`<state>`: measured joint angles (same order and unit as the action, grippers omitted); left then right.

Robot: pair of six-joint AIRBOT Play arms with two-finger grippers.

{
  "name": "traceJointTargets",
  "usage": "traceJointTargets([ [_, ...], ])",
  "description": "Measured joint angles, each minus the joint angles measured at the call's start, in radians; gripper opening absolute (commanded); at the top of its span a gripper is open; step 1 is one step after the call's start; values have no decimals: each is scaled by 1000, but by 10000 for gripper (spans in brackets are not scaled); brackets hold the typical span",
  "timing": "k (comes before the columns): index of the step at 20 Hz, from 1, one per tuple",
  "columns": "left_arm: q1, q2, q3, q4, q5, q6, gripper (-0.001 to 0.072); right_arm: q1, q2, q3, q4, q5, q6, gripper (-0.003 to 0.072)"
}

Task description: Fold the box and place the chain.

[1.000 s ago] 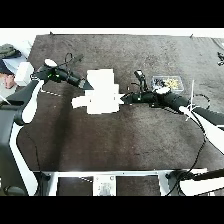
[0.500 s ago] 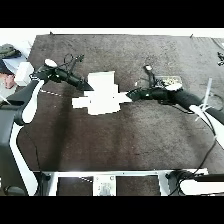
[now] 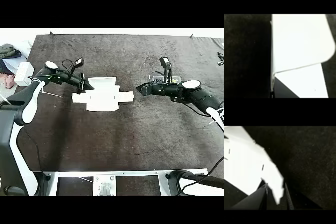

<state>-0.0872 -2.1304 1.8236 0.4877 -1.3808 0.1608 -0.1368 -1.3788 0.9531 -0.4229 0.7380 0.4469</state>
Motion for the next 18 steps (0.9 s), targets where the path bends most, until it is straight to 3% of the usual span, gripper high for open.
traceJointTargets([
  [10, 0, 0, -89, 0, 109, 149, 7, 25, 4, -35, -1, -47, -8, 281],
  [18, 1, -3, -115, -1, 105, 226, 9, 25, 4, -36, -1, -47, -9, 281],
])
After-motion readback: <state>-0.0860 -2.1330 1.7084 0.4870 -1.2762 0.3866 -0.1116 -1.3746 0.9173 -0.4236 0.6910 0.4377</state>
